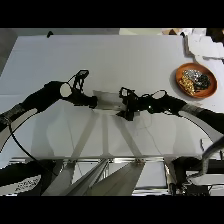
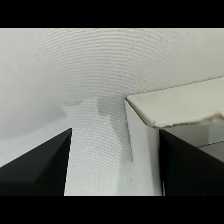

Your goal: Fold the box and place the chain.

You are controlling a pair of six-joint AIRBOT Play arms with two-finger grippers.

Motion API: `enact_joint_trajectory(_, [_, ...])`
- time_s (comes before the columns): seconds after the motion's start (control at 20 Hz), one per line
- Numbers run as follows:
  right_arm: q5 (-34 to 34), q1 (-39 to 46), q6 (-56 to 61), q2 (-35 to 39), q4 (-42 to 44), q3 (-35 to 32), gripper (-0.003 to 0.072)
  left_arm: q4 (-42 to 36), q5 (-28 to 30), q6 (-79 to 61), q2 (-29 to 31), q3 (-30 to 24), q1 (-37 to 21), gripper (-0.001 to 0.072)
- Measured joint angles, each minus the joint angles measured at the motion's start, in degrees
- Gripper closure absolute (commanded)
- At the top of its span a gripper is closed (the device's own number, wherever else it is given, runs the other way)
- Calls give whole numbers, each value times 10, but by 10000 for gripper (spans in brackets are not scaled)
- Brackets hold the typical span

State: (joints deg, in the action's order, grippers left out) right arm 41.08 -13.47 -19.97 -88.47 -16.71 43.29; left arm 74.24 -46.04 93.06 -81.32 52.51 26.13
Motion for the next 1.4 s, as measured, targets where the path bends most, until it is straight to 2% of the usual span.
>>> enact_joint_trajectory(0.3, [0, 0, 0, 0, -1, 0, 310, 49, -64, 69, -44, 63, 27, 145])
enact_joint_trajectory(0.5, [0, 0, 0, 0, -1, 0, 310, 77, -88, 126, -69, 83, 53, 148])
enact_joint_trajectory(0.55, [0, 0, 0, 0, 0, 0, 310, 82, -92, 140, -73, 85, 58, 227])
enact_joint_trajectory(0.6, [0, 0, -1, 0, 0, 0, 310, 85, -92, 151, -75, 87, 62, 393])
enact_joint_trajectory(0.65, [0, 0, -1, 0, 0, 0, 310, 88, -94, 159, -78, 88, 66, 517])
enact_joint_trajectory(0.7, [1, 0, -1, 0, 0, 0, 310, 86, -96, 167, -79, 89, 69, 715])
enact_joint_trajectory(0.9, [3, 0, -1, 0, 1, 0, 310, 93, -97, 181, -81, 90, 77, 694])
enact_joint_trajectory(0.95, [3, 0, -1, 0, 0, 0, 310, 93, -97, 182, -81, 90, 78, 635])
enact_joint_trajectory(1.0, [2, 0, -2, 0, -1, 0, 310, 91, -98, 182, -81, 90, 79, 496])
enact_joint_trajectory(1.05, [0, 0, -3, 0, -3, 0, 310, 87, -102, 184, -80, 90, 80, 303])
enact_joint_trajectory(1.1, [0, 0, -3, 0, -3, 0, 310, 87, -107, 184, -77, 90, 81, 163])
enact_joint_trajectory(1.15, [0, 0, -3, 0, -2, 0, 310, 87, -113, 184, -73, 90, 80, 132])
enact_joint_trajectory(1.4, [0, 0, 0, 0, 0, 0, 310, 70, -158, 121, -28, 90, 62, 132])
